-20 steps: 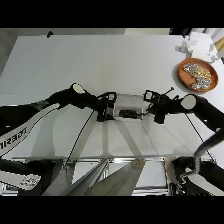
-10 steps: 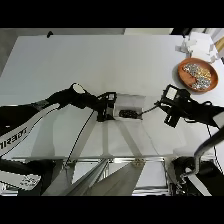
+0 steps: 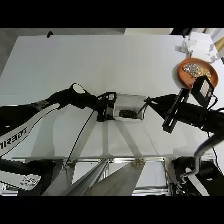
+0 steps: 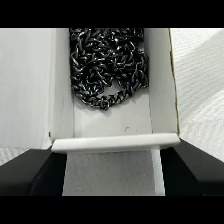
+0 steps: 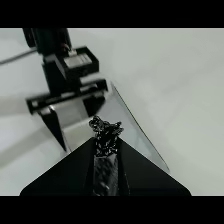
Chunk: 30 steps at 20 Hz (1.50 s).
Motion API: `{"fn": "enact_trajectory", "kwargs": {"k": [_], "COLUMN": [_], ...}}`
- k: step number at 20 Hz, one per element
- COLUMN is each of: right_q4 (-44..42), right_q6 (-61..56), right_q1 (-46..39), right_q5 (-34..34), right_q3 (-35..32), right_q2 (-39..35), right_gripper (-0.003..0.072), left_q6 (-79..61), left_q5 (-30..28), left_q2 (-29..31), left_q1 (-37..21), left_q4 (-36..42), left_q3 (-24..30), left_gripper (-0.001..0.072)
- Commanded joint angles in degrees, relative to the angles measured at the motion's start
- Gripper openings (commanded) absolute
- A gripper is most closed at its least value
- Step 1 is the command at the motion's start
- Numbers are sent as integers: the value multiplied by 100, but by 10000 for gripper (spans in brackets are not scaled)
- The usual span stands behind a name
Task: Fold the box and place the chain.
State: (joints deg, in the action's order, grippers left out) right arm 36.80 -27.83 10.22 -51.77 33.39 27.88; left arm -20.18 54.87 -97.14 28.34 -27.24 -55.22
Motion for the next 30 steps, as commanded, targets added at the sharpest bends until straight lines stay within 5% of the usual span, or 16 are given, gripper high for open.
{"fn": "enact_trajectory", "kwargs": {"k": [1,5,22,27,30], "right_q4": [-1239,-3187,-3998,-2037,-1639], "right_q6": [507,2199,2409,1849,1731], "right_q1": [7,7,7,7,9], "right_q5": [103,472,-52,-22,-63], "right_q3": [4,44,76,74,70], "right_q2": [376,780,1274,1952,2455], "right_gripper": [15,15,15,15,16], "left_q6": [-2,0,0,0,0], "left_q5": [-2,-2,0,0,-2], "left_q2": [2,2,2,2,2], "left_q1": [-4,-4,-4,-4,-4], "left_q4": [-2,-2,-2,-2,0], "left_q3": [-2,-2,-2,-2,-2], "left_gripper": [251,251,251,251,251]}}
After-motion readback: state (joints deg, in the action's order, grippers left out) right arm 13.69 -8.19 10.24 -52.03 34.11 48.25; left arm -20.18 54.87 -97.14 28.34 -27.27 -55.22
